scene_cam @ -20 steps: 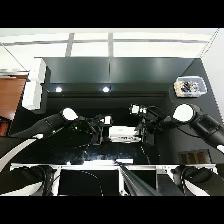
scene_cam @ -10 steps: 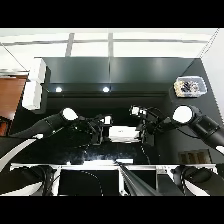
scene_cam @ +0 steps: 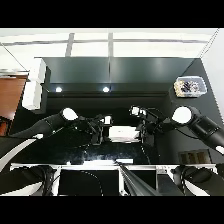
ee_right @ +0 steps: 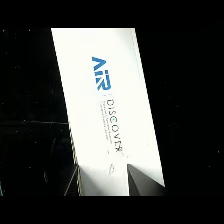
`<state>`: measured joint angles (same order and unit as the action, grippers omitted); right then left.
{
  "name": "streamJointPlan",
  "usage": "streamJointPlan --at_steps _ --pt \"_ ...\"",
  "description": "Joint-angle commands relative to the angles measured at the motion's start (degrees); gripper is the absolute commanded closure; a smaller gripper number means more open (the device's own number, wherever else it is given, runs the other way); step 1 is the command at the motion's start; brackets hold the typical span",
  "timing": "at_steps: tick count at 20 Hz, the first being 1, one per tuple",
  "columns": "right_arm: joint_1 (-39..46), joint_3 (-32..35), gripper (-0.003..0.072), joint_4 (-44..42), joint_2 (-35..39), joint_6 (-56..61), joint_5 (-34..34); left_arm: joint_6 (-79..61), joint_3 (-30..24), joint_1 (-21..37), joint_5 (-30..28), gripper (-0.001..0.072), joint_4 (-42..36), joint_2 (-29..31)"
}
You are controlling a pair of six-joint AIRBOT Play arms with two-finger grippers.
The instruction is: Fold the box and place the chain.
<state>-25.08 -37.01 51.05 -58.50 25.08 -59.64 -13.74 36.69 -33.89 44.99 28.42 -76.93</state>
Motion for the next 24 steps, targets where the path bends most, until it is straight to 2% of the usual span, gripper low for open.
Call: streamJointPlan --at_steps 1,7,10,11,12,13,15,17,18,20,24 --pt "0.0 0.0 0.0301 0.0 0.2 1.3 -0.5 0.0 0.0 0.0 0.0 0.019 0.0 0.0" --pt "0.2 -1.9 0.03 -0.1 2.0 11.1 -4.7 0.0 0.0 0.0 0.0 0.019 0.0 0.0" --pt "1.8 -1.9 0.0302 -0.2 3.7 22.8 -7.4 0.0 0.0 0.0 0.0 0.019 0.0 0.0" --pt "2.9 -1.8 0.0337 -0.3 3.7 27.6 -9.2 0.0 0.0 0.0 0.0 0.019 0.0 0.0" --pt "4.2 -1.1 0.0532 -1.9 3.7 31.3 -10.7 0.0 0.0 0.0 0.0 0.019 0.0 0.0" --pt "5.4 0.4 0.0675 -6.5 3.7 33.0 -11.5 0.0 0.0 0.0 0.0 0.019 0.0 0.0" --pt "6.6 5.0 0.0675 -21.7 3.6 33.2 -8.4 0.0 0.0 0.0 0.0 0.019 0.0 0.0" --pt "6.1 9.2 0.0675 -35.8 3.5 33.2 -1.5 0.0 0.0 0.0 0.0 0.019 0.0 0.0" --pt "5.4 10.5 0.0675 -38.3 3.5 33.2 2.1 0.0 0.0 0.0 0.0 0.019 0.0 0.0" --pt "3.5 11.5 0.0675 -38.0 2.8 33.2 7.5 0.0 0.0 0.0 0.0 0.019 0.0 0.0" --pt "1.8 11.5 0.0675 -35.1 -0.7 33.8 9.8 0.0 0.0 0.0 0.0 0.019 0.0 0.0"
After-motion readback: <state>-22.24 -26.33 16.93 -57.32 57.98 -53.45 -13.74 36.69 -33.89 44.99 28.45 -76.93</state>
